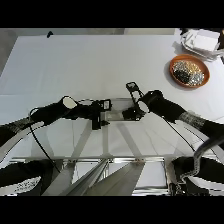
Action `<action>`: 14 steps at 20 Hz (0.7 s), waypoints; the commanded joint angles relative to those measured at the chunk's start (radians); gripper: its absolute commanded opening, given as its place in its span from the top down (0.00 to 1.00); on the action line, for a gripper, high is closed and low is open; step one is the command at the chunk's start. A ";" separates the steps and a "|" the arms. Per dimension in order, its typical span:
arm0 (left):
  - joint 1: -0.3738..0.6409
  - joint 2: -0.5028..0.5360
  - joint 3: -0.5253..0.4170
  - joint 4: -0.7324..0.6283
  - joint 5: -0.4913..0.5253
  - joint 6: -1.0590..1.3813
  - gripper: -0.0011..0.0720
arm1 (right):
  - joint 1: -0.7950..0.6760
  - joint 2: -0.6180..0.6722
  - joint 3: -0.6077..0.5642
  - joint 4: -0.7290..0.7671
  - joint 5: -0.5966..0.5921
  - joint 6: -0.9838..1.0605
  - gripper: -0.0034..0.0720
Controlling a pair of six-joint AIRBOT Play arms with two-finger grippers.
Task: Fold the box and place the chain.
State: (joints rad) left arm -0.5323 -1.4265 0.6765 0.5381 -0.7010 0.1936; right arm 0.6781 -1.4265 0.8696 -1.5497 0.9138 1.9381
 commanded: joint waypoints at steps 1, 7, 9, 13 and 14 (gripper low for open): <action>0.001 0.001 0.000 0.000 0.001 0.000 0.81 | 0.008 -0.011 0.000 0.008 0.004 -0.002 0.94; 0.001 0.001 0.000 -0.001 0.001 0.000 0.81 | 0.008 0.005 0.000 0.000 0.006 -0.014 0.32; 0.001 0.001 0.000 -0.002 0.001 0.000 0.81 | 0.008 0.035 0.000 -0.014 0.006 -0.046 0.32; 0.001 0.001 0.000 -0.003 0.001 0.000 0.81 | 0.008 0.158 0.000 -0.067 0.008 -0.088 0.32; 0.001 0.001 0.000 -0.003 0.000 0.000 0.81 | 0.007 0.193 0.000 -0.079 0.002 -0.089 0.32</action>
